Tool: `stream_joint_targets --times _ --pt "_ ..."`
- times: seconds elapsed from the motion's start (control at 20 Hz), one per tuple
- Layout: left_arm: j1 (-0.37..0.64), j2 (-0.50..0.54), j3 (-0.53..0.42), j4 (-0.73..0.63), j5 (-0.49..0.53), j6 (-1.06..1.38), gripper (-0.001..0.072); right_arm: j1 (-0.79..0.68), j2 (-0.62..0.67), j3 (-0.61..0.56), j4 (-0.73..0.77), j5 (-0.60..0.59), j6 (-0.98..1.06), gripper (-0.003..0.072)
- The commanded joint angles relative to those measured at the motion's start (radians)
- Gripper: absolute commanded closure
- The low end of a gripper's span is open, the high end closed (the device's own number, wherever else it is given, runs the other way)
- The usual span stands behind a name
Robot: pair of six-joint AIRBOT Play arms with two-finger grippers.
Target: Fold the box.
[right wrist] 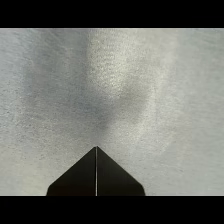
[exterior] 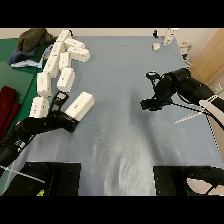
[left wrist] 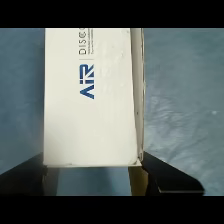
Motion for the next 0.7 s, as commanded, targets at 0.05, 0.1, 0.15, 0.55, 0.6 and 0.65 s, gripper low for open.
stream_joint_targets --times 0.05,0.1,0.15,0.55,0.6,0.65 --pt "0.211 -0.027 0.001 0.118 -0.018 -0.179 0.0241 0.0 0.0 0.001 0.0 0.0 0.0 0.0679" --pt "0.225 -0.04 0.001 0.118 -0.015 -0.183 0.0241 0.0 0.0 0.001 0.0 0.0 0.0 0.0679" --pt "0.233 -0.054 0.001 0.119 -0.003 -0.183 0.0241 0.0 0.0 0.001 0.0 0.0 0.0 0.0679" --pt "0.232 -0.262 0.038 0.121 0.16 -0.188 0.0241 0.0 0.0 0.001 0.0 0.0 0.0 0.0679" --pt "0.232 -0.283 0.052 0.12 0.18 -0.188 0.0241 0.0 0.0 0.001 0.0 0.0 0.0 0.0679" --pt "0.232 -0.304 0.066 0.12 0.205 -0.189 0.0241 0.0 0.0 0.001 0.0 0.0 0.0 0.0679"
